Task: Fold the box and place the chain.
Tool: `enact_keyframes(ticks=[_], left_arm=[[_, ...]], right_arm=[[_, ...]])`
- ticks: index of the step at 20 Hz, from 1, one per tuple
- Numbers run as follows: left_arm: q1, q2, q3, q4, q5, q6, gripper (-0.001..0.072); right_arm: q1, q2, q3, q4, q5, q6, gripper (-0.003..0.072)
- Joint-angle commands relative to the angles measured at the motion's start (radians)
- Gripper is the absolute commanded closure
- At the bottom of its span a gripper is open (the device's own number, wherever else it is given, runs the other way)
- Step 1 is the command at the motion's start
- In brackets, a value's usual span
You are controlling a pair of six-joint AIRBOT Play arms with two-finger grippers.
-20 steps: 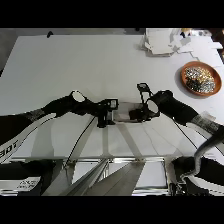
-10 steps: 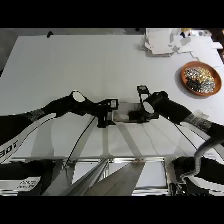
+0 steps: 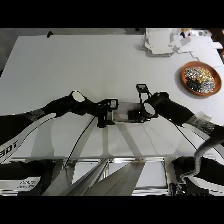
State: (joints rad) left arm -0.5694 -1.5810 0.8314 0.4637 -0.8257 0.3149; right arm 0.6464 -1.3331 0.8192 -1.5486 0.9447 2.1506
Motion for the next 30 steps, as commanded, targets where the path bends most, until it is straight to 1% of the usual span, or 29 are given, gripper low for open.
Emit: enact_keyframes(ticks=[1,2,4,6,7,13,14,15,16,18,19,20,23,24,25,26,27,30], left_arm=[[0.000,0.000,0.000,0.000,-0.001,-0.001,0.0457],[0.000,0.000,0.000,0.000,-0.001,-0.001,0.0457],[0.000,0.000,0.000,0.000,-0.001,-0.001,0.0457],[0.000,0.000,0.000,0.000,-0.001,-0.001,0.0457],[0.000,0.000,0.000,0.000,-0.001,-0.001,0.0457],[0.000,0.000,0.000,0.000,-0.001,-0.001,0.0457],[0.000,0.000,0.000,0.000,-0.001,-0.001,0.0457],[0.000,0.000,0.000,0.000,-0.001,-0.001,0.0457],[0.000,0.000,0.000,0.000,-0.001,-0.001,0.0457],[0.000,0.000,0.000,0.000,-0.001,-0.001,0.0457],[0.000,0.000,0.000,0.000,-0.002,-0.001,0.0457],[0.000,0.000,0.000,0.000,-0.001,-0.001,0.0457],[0.000,0.000,0.000,0.000,-0.001,-0.001,0.0457],[0.000,0.000,0.000,0.000,-0.001,-0.001,0.0457],[0.000,0.000,0.000,0.000,-0.001,-0.001,0.0457],[0.000,0.000,0.000,0.000,-0.001,-0.001,0.0457],[0.000,0.000,0.000,0.000,-0.001,-0.001,0.0457],[0.000,0.000,0.000,0.000,-0.001,-0.001,0.0457]], right_arm=[[0.000,0.013,0.002,-0.003,-0.027,0.024,0.0468],[0.000,0.013,0.002,-0.003,-0.028,0.023,0.0471],[0.000,0.013,0.002,-0.019,-0.021,0.023,0.0586],[0.000,0.012,0.001,-0.029,-0.014,0.026,0.0595],[0.000,0.009,0.001,-0.030,-0.012,0.026,0.0637],[0.000,-0.024,0.001,-0.026,-0.003,0.026,0.0638],[0.000,-0.025,0.001,-0.027,-0.003,0.026,0.0619],[0.000,-0.025,0.001,-0.026,-0.005,0.026,0.0498],[0.000,-0.025,0.001,-0.026,-0.009,0.026,0.0450],[0.000,-0.025,0.001,-0.027,-0.010,0.026,0.0650],[0.000,-0.025,0.001,-0.026,-0.010,0.026,0.0651],[0.000,-0.025,0.001,-0.026,-0.010,0.026,0.0670],[0.000,-0.024,0.001,-0.026,-0.007,0.022,0.0670],[0.000,-0.024,0.001,-0.026,-0.007,0.021,0.0665],[0.000,-0.021,0.001,-0.026,-0.006,0.017,0.0569],[0.000,-0.015,0.001,-0.026,0.003,-0.005,0.0425],[0.000,-0.006,0.001,-0.027,0.021,-0.040,0.0387],[0.000,0.046,0.002,-0.051,0.089,-0.141,0.0386]])
